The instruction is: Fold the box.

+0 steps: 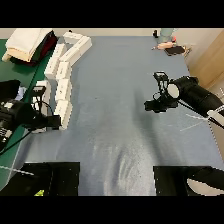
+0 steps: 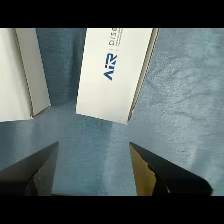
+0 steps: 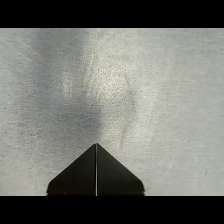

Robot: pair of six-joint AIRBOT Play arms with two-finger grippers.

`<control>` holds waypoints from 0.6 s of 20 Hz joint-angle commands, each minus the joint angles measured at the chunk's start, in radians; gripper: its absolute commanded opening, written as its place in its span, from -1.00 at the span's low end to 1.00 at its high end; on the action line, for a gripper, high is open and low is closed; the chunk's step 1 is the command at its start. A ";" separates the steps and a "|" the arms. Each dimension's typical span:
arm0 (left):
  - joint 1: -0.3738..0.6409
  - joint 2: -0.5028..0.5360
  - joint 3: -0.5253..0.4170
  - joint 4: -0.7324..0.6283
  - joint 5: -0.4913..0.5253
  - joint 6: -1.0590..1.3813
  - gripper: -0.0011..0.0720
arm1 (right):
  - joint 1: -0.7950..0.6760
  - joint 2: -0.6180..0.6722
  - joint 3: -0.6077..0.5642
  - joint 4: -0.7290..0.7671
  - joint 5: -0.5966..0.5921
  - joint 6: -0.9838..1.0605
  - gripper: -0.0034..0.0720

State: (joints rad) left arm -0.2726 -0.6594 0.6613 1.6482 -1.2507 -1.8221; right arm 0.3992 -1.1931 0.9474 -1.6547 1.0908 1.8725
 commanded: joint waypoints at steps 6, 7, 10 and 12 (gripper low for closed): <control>-0.002 -0.114 0.195 -0.337 0.207 0.133 -0.94 | 0.001 -0.001 0.006 0.014 -0.051 -0.007 -0.90; -0.002 -0.169 0.228 -0.370 0.215 0.153 -0.94 | 0.001 -0.005 0.018 0.022 -0.056 -0.007 -0.90; -0.002 -0.380 0.368 -0.432 0.217 0.208 -0.94 | 0.001 -0.044 0.097 0.041 -0.062 -0.007 -0.90; -0.008 -0.501 0.468 -0.497 0.233 0.264 -0.94 | 0.001 -0.093 0.175 0.048 -0.068 -0.007 -0.90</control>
State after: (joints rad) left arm -0.2760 -1.0103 1.0145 1.2568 -1.0531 -1.6394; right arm 0.3996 -1.2427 1.0473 -1.6226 1.0363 1.8660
